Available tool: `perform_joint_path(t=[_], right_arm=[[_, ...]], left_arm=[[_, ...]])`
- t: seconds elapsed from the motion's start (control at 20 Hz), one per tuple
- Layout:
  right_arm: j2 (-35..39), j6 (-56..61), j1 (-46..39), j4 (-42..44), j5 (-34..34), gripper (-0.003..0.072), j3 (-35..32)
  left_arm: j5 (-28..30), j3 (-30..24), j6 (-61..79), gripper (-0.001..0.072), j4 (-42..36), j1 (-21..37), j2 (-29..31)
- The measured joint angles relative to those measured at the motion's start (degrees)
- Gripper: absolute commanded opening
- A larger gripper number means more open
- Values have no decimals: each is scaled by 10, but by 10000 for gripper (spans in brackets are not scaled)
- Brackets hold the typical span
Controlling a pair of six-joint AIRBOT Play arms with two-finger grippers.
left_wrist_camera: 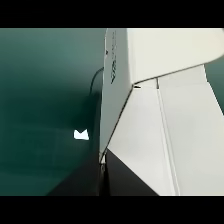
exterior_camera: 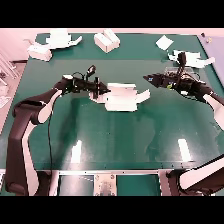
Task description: Fold the box and place the chain.
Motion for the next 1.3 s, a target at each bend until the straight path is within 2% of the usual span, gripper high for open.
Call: perform_joint_path(t=[0.15, 0.2, 0.5, 0.6, 0.7, 0.8, 1.1, 1.15, 1.3], right_arm=[[0, 0, 7, -36, -31, 300, 0], [0, 0, 9, -51, -42, 355, 0], [33, 4, 12, -136, -93, 354, 0], [63, 9, 14, -169, -102, 311, 0], [89, 14, 18, -197, -107, 309, 0], [102, 17, 24, -206, -110, 254, 0], [135, 39, 55, -241, -116, 212, -14], [146, 52, 68, -266, -128, 225, -22], [172, 85, 109, -361, -173, 518, -47]], left_arm=[[-2, 0, 10, 23, 0, 0, 0], [-2, 0, 12, 23, 0, 0, 0], [0, 0, 16, 23, -2, 0, 0], [0, 0, 17, 22, -2, 0, 0], [0, 0, 17, 23, -2, 0, 0], [0, 0, 17, 23, -2, 0, 0], [3, 0, 17, 23, -2, 0, 0], [3, 0, 17, 23, -2, 0, 0], [5, 0, 17, 23, -2, 0, 0]])
